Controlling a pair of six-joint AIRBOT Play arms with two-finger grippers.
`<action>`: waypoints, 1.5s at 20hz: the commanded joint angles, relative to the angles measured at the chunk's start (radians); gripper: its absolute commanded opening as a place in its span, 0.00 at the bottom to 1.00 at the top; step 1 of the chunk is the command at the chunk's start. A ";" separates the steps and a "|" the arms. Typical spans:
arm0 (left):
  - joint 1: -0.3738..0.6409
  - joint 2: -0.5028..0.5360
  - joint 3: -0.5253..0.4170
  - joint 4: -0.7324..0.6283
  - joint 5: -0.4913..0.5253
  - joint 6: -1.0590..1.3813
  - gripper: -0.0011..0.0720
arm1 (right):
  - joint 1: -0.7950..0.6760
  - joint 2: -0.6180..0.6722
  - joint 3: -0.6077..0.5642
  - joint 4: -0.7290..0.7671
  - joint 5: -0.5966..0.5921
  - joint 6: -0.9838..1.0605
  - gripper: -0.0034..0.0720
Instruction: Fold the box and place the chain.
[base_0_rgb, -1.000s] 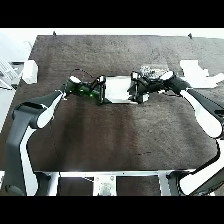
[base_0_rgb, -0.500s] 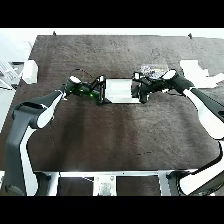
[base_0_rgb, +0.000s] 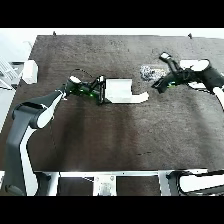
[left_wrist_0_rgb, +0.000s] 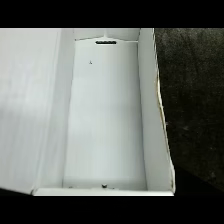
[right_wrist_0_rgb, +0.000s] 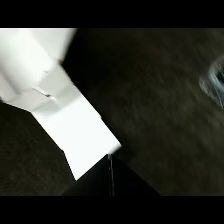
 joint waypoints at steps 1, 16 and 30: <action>0.000 -0.001 0.000 0.001 0.000 0.000 0.33 | -0.116 -0.019 -0.026 0.023 0.005 0.357 0.05; 0.000 -0.001 0.000 0.001 0.000 0.000 0.33 | 0.104 -0.283 -0.033 0.288 0.008 0.377 0.05; 0.000 -0.001 0.000 0.001 -0.001 -0.001 0.33 | 0.125 -0.170 -0.023 0.337 0.004 0.376 0.34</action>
